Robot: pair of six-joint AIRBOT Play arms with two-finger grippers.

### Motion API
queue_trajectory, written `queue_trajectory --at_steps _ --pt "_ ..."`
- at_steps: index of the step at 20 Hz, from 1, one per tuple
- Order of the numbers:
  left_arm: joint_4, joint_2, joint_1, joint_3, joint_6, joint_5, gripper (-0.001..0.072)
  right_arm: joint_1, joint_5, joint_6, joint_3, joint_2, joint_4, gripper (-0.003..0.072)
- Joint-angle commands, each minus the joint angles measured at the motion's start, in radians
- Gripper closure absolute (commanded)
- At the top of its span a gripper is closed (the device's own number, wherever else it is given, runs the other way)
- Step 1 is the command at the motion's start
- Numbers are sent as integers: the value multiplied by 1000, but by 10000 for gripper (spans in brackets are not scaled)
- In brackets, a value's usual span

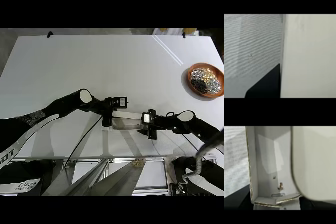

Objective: Fold the box and place the chain.

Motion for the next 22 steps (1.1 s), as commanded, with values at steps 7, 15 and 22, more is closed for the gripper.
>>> queue_trajectory --at_steps 7,15,22 --pt "93 92 2 1 -31 -61 123 1 1 0 0 0 0 407" --pt "431 324 1 1 -458 -271 570 1 1 0 0 0 0 407" --pt "397 391 -142 1 -604 -381 707 1 1 0 0 0 0 407"
